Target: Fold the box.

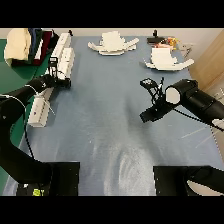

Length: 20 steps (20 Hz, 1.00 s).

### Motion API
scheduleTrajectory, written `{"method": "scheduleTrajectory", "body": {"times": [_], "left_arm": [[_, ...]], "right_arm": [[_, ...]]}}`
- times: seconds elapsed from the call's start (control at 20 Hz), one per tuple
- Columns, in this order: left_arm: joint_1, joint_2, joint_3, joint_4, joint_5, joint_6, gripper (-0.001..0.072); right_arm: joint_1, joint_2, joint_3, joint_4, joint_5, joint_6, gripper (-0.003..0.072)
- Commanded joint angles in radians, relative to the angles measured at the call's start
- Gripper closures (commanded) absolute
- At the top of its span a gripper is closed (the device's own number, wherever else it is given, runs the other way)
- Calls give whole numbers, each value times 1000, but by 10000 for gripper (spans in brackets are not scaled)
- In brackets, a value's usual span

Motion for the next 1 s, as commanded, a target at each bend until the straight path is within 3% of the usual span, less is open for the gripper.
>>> {"method": "scheduleTrajectory", "body": {"times": [0.0,0.35,0.65,0.9,0.95], "left_arm": [[6,20,1,0,-64,-1,21],[32,178,6,8,-281,-1,21],[33,367,70,8,-660,-3,22],[31,529,88,-51,-895,-84,24],[31,550,88,-75,-941,-88,72]], "right_arm": [[0,0,0,-2,0,0,682],[0,0,0,-2,0,0,682],[0,0,0,-2,0,0,682],[0,0,0,-2,0,0,682],[0,0,0,-2,0,0,682]]}}
